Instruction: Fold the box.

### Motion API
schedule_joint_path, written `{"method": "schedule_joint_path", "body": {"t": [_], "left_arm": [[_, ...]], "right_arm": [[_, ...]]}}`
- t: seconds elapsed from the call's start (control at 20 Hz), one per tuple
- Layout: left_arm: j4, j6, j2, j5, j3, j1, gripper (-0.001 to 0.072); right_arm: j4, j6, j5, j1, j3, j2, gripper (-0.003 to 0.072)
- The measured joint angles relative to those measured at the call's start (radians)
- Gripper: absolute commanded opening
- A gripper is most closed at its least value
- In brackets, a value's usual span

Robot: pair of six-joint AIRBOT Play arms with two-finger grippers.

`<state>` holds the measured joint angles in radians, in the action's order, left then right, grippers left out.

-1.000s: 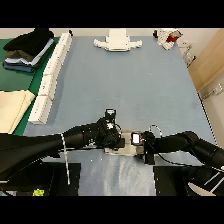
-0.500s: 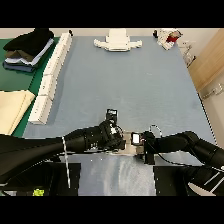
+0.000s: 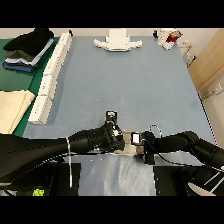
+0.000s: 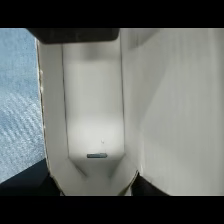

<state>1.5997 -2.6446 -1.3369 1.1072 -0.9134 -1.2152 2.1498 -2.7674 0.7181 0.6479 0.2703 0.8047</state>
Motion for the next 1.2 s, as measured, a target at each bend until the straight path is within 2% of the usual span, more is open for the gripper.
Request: {"method": "schedule_joint_path", "body": {"t": [0.15,0.2,0.25,0.9,1.2], "left_arm": [[0.000,-0.001,-0.001,0.000,0.000,0.000,0.0022],[-0.002,0.001,-0.001,0.000,0.000,0.000,0.0244],[-0.003,0.012,-0.002,0.000,-0.001,0.000,0.0376],[-0.006,0.026,0.028,0.008,-0.026,0.005,0.0374],[0.016,0.038,0.145,0.128,-0.082,0.012,0.0372]], "right_arm": [[0.000,0.000,0.000,0.000,0.000,0.000,0.0507],[0.000,0.000,0.000,0.000,0.000,0.000,0.0507],[0.000,-0.001,0.000,0.000,0.000,0.000,0.0507],[0.000,-0.001,0.000,0.000,0.000,0.000,0.0507],[0.000,-0.001,0.000,0.000,0.000,0.000,0.0507]]}}
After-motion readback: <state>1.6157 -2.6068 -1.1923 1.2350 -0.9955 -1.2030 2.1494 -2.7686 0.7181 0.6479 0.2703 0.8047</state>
